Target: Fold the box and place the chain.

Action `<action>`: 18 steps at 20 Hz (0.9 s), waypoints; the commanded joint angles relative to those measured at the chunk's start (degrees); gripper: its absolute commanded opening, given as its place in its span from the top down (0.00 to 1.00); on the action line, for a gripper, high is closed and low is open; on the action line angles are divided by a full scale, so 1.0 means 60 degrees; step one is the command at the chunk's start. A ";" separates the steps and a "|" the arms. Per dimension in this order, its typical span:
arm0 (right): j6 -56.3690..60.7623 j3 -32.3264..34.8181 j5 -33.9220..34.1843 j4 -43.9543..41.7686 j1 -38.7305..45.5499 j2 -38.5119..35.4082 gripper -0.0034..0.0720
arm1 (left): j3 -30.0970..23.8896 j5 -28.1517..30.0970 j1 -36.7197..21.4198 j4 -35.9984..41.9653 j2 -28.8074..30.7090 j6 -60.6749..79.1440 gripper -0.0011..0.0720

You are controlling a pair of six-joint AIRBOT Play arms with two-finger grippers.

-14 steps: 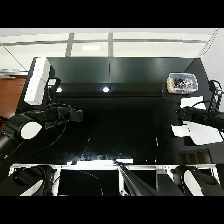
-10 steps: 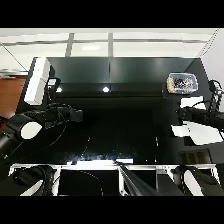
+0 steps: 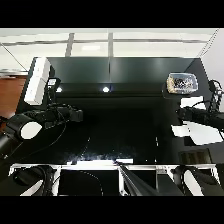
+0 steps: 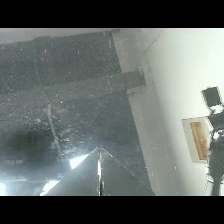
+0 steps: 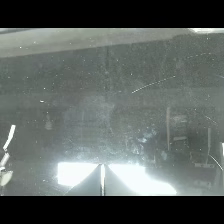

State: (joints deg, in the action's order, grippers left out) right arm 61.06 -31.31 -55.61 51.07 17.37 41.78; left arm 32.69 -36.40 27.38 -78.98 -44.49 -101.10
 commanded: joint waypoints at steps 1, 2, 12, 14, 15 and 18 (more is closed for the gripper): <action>0.0004 0.0004 0.0000 0.0000 0.0000 -0.0004 0.94 | 0.0000 0.0015 0.0007 0.0000 0.0004 0.0000 0.95; 0.0004 0.0004 0.0109 -0.0011 0.0000 -0.0004 0.94 | 0.0000 0.0219 0.0007 0.0000 -0.0007 0.0000 0.95; 0.0004 0.0004 0.2568 -0.1129 0.0000 0.0007 0.00 | 0.0004 0.2357 0.0007 0.0062 -0.0568 -0.0011 0.02; 0.0127 0.0000 0.2994 -0.0597 0.0036 0.0015 0.00 | 0.0004 0.2317 0.0015 0.0066 -0.0714 -0.0011 0.02; 0.0623 -0.0066 0.3421 0.0361 0.0164 0.0120 0.00 | 0.0004 0.2280 0.0011 0.0066 -0.0776 -0.0011 0.02; 0.4288 -0.1013 0.4080 0.4375 0.1719 0.1308 0.00 | 0.0004 0.2204 0.0011 0.0066 -0.0892 -0.0011 0.02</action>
